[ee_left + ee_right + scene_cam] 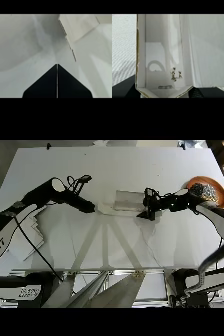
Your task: Fold the box and place the chain.
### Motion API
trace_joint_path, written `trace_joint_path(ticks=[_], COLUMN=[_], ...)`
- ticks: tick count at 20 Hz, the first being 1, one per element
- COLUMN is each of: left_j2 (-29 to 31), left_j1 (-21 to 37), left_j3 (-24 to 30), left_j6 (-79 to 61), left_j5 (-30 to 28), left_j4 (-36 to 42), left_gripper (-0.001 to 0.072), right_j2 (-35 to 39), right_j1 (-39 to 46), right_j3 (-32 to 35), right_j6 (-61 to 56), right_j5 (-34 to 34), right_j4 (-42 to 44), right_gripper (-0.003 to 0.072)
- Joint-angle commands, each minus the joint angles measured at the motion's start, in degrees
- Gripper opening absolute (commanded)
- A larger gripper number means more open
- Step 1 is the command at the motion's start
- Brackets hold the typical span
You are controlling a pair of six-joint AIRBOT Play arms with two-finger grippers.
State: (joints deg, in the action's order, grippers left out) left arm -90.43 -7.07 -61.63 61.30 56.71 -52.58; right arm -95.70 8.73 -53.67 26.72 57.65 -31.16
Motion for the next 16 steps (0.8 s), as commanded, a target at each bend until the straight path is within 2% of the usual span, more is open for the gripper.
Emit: trace_joint_path(ticks=[1,5,10,16], left_j2=[-3.3,-5.0,-5.9,-5.4], left_j1=[-0.6,-2.8,-3.7,-3.5], left_j3=[1.4,1.4,1.4,1.4], left_j6=[1.3,-0.5,-9.1,-10.1], left_j5=[-4.5,-8.3,-7.2,-7.4], left_j4=[9.4,11.5,23.1,24.7], left_gripper=[0.0014,0.0014,0.0015,0.0019], right_j2=[0.0,0.0,0.0,0.0], right_j1=[0.0,0.0,0.0,0.0], right_j3=[0.0,0.0,0.0,0.0], right_j6=[0.0,0.0,0.0,0.0], right_j5=[0.0,0.0,0.0,0.0], right_j4=[0.0,0.0,0.0,0.0], right_gripper=[0.0497,0.0497,0.0497,0.0497])
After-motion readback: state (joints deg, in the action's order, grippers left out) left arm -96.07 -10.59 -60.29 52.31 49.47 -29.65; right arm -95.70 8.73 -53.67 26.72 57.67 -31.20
